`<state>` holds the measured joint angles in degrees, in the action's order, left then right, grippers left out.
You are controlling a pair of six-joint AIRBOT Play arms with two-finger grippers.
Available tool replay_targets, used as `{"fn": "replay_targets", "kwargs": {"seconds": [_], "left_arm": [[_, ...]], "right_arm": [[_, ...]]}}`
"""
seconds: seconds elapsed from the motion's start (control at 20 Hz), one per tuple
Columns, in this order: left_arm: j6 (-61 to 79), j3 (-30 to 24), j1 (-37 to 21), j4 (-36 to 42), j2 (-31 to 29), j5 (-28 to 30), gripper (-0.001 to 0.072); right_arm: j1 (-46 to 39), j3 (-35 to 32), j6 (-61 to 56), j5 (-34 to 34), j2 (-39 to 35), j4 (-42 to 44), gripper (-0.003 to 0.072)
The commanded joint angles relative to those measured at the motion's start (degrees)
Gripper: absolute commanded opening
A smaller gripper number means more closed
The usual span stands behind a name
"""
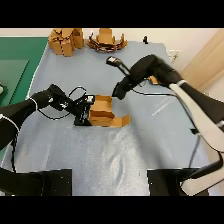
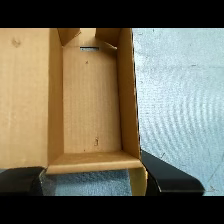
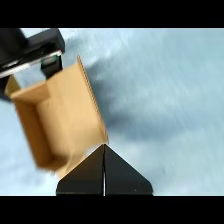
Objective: Fold the box.
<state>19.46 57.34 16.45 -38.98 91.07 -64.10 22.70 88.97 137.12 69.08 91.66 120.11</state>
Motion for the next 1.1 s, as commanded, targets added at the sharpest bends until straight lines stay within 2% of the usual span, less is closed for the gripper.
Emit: {"fn": "replay_targets", "kwargs": {"seconds": [0.0, 0.1, 0.15, 0.2, 0.25, 0.3, 0.4, 0.5, 0.55, 0.9, 0.95, 1.0, 1.05], "left_arm": [[0.0, 0.0, 0.0, 0.0, 0.0, 0.1, 0.0226], [0.0, 0.0, 0.0, 0.0, 0.0, 0.1, 0.0226], [0.0, 0.0, 0.0, 0.0, 0.0, 0.1, 0.0226], [0.0, 0.0, 0.0, 0.0, 0.0, 0.0, 0.0226], [0.0, 0.0, 0.0, 0.0, 0.0, 0.1, 0.0226], [0.0, 0.0, 0.0, 0.0, 0.1, 0.1, 0.0226], [0.0, 0.0, 0.0, 0.0, 0.1, 0.3, 0.0226], [0.0, 0.0, 0.0, 0.0, 0.1, 0.5, 0.0226], [0.0, 0.0, 0.0, 0.0, 0.0, 0.7, 0.0226], [0.0, 0.0, 0.0, 0.0, 0.0, 1.2, 0.0226], [0.0, 0.0, 0.0, 0.0, 0.0, 1.2, 0.0226], [0.0, 0.0, 0.0, 0.0, 0.0, 1.2, 0.0226], [0.0, 0.0, 0.0, 0.0, 0.0, 1.1, 0.0226]], "right_arm": [[-2.4, -10.4, 4.3, 0.0, -10.8, -0.6, 0.0006], [-2.4, -18.5, 7.3, 0.0, -13.2, -2.9, 0.0008], [-2.4, -21.4, 8.7, -0.1, -12.8, -3.5, 0.0035], [-2.4, -23.6, 11.4, -0.8, -11.9, -3.3, 0.0218], [-2.3, -25.2, 15.0, -3.2, -10.6, -3.0, 0.0511], [-2.2, -25.9, 16.7, -6.2, -9.2, -1.9, 0.0601], [-2.1, -25.9, 19.7, -10.4, -6.6, 2.7, 0.0571], [-0.9, -25.9, 20.0, -12.1, -5.1, 4.2, 0.0325], [0.0, -25.9, 20.0, -12.1, -4.6, 4.3, 0.0268], [5.4, -25.9, 24.9, -15.5, -2.6, 4.2, 0.0257], [5.8, -25.9, 24.9, -16.1, -2.7, 4.4, 0.0119], [6.2, -25.8, 24.9, -16.1, -2.7, 4.5, 0.003], [6.6, -25.8, 24.9, -16.1, -2.7, 4.5, 0.002]]}}
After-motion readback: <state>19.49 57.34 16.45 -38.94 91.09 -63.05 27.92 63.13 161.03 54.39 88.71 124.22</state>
